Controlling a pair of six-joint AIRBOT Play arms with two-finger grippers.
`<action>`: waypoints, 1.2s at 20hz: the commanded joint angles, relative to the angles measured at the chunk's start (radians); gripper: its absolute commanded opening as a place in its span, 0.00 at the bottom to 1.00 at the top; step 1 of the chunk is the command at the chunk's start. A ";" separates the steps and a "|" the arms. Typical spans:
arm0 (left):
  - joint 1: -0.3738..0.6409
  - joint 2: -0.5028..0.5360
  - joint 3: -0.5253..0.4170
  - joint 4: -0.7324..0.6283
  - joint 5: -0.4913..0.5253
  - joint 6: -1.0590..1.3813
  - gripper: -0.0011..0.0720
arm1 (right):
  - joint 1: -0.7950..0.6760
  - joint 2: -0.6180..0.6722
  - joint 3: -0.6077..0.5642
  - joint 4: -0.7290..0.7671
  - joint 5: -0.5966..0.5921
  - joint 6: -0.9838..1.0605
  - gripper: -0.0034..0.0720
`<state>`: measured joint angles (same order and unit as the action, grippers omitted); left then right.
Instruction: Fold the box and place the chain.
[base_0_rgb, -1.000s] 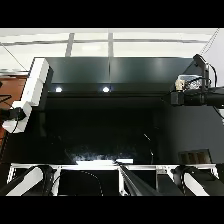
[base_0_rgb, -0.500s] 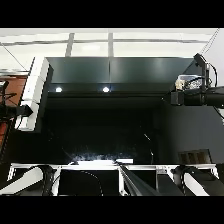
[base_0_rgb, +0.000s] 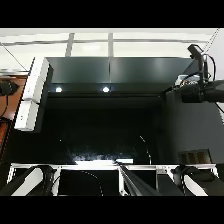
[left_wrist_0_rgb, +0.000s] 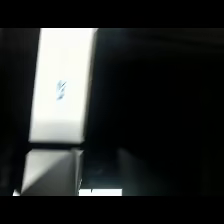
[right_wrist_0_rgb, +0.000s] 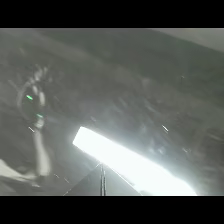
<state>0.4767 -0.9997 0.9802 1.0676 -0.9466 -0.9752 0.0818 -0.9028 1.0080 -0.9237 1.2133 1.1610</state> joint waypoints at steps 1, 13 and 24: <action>-0.111 0.156 0.000 -0.087 -0.084 0.011 0.06 | 0.137 0.096 -0.063 -0.316 -0.159 0.176 0.06; -0.362 0.424 -0.447 -0.082 0.124 0.011 0.06 | 0.143 0.205 -0.515 -0.386 -0.790 0.327 0.07; -0.362 0.424 -0.447 -0.082 0.125 0.011 0.06 | 0.143 0.205 -0.515 -0.386 -0.790 0.327 0.07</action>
<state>0.1150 -0.5766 0.5343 0.9859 -0.8230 -0.9646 0.2256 -0.6983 0.4942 -1.3087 0.4255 1.4895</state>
